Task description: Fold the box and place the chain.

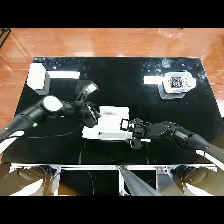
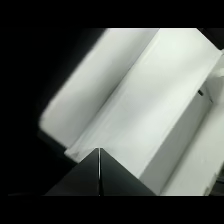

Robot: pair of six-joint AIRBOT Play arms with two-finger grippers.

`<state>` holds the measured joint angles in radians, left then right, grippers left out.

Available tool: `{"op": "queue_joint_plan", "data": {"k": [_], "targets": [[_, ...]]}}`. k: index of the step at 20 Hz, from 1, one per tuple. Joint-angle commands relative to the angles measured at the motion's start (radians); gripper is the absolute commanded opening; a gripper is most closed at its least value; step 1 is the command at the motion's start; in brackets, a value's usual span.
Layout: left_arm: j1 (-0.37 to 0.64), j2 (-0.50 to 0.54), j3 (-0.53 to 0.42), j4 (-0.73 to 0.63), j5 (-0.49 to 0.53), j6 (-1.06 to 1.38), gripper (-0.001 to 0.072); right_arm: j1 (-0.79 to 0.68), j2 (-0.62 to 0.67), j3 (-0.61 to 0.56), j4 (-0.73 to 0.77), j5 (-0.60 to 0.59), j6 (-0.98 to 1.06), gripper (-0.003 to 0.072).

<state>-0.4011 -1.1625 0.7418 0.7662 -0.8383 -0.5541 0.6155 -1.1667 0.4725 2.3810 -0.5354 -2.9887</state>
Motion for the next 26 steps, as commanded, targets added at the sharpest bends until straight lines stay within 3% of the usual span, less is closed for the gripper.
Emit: {"op": "queue_joint_plan", "data": {"k": [1, 2, 3, 4, 5, 11, 16, 26], "targets": [[0.127, 0.104, 0.021, 0.061, -0.26, -0.003, 0.0022, 0.0, 0.001, 0.001, 0.0, 0.0, 0.0, 0.0132], [0.163, 0.127, 0.021, 0.071, -0.333, 0.004, 0.0027, 0.0, 0.001, 0.001, 0.0, 0.0, 0.0, 0.0132], [0.183, 0.135, 0.019, 0.072, -0.395, 0.039, 0.0153, 0.0, 0.001, 0.001, 0.0, 0.0, 0.0, 0.0132], [0.183, 0.135, 0.007, 0.077, -0.433, 0.096, 0.0475, 0.0, 0.001, 0.001, 0.0, 0.0, 0.0, 0.0132], [0.175, 0.131, -0.009, 0.094, -0.397, 0.12, 0.0651, 0.0, 0.0, 0.001, 0.0, 0.0, 0.0, 0.0132], [0.089, 0.095, -0.151, 0.127, -0.205, 0.442, 0.0644, 0.0, 0.001, 0.001, 0.0, 0.0, 0.0, 0.0132], [0.031, 0.094, -0.159, 0.1, -0.035, 0.549, 0.064, 0.0, 0.001, 0.001, 0.0, 0.0, 0.0, 0.0132], [-0.025, 0.057, -0.158, 0.113, -0.037, 0.589, 0.0607, 0.0, 0.0, 0.001, 0.0, 0.0, 0.0, 0.0132]]}}
